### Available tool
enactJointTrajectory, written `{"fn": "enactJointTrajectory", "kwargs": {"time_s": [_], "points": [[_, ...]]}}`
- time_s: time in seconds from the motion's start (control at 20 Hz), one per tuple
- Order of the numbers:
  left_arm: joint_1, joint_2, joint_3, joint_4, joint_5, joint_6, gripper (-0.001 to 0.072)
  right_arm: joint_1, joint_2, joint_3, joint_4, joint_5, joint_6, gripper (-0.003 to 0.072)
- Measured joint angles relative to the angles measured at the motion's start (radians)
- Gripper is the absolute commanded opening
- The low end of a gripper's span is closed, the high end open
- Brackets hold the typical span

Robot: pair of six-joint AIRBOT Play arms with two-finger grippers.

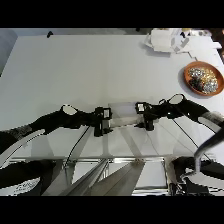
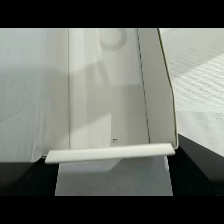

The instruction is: Fold the box and place the chain.

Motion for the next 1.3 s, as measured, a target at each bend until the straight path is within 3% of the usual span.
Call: {"fn": "enactJointTrajectory", "kwargs": {"time_s": [0.15,0.2,1.1,1.15,1.2,1.25,1.3], "points": [[-0.004,-0.001,0.0,-0.017,0.01,0.004,0.0214,0.0,0.0,0.0,-0.001,0.0,0.0,0.0312],[-0.005,-0.001,0.0,-0.019,0.011,0.004,0.013,0.0,0.0,0.0,-0.001,0.001,0.0,0.0312],[-0.006,-0.001,0.0,-0.028,0.016,0.003,0.0138,0.0,0.0,0.0,0.001,0.0,0.003,0.0289],[-0.006,-0.001,0.0,-0.028,0.016,0.003,0.0138,0.0,0.0,0.0,0.002,0.0,0.003,0.0387],[-0.006,-0.001,0.0,-0.028,0.016,0.003,0.0138,0.0,0.0,0.0,0.002,0.0,0.003,0.0634],[-0.006,-0.002,0.0,-0.033,0.019,0.002,0.0138,0.0,0.0,0.0,0.005,-0.005,0.009,0.07],[-0.006,-0.002,0.0,-0.035,0.018,0.001,0.0138,-0.001,0.002,0.0,0.005,-0.005,0.008,0.0701]]}}
